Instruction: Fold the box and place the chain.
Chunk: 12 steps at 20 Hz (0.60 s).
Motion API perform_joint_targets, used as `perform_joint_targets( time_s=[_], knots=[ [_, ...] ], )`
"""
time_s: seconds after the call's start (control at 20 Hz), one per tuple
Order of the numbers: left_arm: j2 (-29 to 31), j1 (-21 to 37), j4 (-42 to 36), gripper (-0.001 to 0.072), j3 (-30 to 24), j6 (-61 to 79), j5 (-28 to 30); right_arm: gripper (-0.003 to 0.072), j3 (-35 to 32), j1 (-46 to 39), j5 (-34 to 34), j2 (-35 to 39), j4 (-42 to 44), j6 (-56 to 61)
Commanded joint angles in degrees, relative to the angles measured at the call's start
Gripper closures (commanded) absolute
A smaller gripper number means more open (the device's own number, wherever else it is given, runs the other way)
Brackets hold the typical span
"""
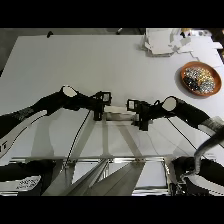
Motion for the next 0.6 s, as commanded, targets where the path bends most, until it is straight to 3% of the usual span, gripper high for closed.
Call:
perform_joint_targets(
  time_s=[0.0,0.55],
  knots=[
    [0.11,0.07,-1.64,0.0701,0.02,0.0,0.7,0.0279,-0.02,0.02,-1.44,0.11,-0.09,0.0],
    [1.9,-0.31,-3.54,0.0702,0.02,2.38,0.42,0.0285,-0.02,0.02,-1.73,2.05,0.04,-3.06]
  ],
)
